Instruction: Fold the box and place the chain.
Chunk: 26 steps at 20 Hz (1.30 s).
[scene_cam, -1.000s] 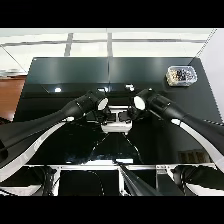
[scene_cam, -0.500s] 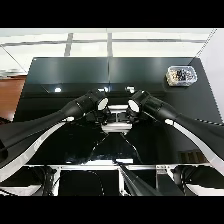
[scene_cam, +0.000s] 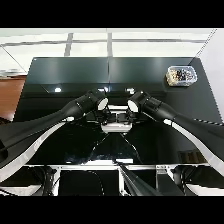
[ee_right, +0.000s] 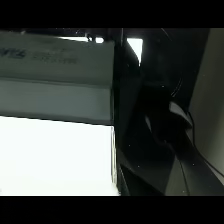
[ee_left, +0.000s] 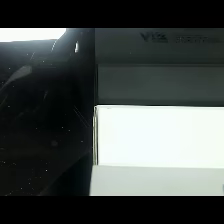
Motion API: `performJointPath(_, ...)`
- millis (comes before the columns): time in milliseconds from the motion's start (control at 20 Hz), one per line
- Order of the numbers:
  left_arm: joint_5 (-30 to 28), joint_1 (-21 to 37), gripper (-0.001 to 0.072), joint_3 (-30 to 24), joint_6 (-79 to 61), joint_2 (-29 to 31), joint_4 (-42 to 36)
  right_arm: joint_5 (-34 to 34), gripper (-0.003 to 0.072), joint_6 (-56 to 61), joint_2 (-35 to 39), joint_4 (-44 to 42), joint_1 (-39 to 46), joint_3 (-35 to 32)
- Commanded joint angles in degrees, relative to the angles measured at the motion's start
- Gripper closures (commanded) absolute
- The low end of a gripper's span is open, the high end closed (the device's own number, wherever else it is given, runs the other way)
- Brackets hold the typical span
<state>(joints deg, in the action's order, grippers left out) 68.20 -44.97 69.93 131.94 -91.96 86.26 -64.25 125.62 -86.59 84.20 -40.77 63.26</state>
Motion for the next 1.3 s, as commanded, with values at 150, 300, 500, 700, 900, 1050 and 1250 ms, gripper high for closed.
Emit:
performJointPath(150,0.0,0.0,0.0685,0.0,0.07,-0.04,0.0,0.37,0.0673,-0.11,-1.01,-0.17,-0.02,0.04)
performJointPath(300,0.0,0.0,0.0685,0.0,0.09,-0.04,0.0,-0.04,0.0664,-0.11,-0.22,-0.11,0.0,0.13)
performJointPath(500,0.0,0.0,0.0685,0.0,0.09,-0.04,0.02,-5.51,0.0307,-3.69,5.68,0.24,1.25,1.7)
performJointPath(700,0.0,0.0,0.0685,0.0,0.09,-0.04,0.0,-11.82,0.0307,-10.64,18.23,3.56,3.39,3.67)
performJointPath(900,0.0,0.0,0.0685,0.0,0.09,-0.04,0.02,-9.68,0.0308,-9.86,24.33,36.33,9.29,3.54)
performJointPath(1050,0.02,0.0,0.0684,0.0,0.09,-0.04,0.0,9.94,0.0006,-9.9,22.56,39.76,21.94,0.96)
performJointPath(1250,0.13,0.0,0.0685,0.0,0.09,-0.04,0.02,27.28,-0.0008,-9.86,10.21,16.96,39.54,3.63)
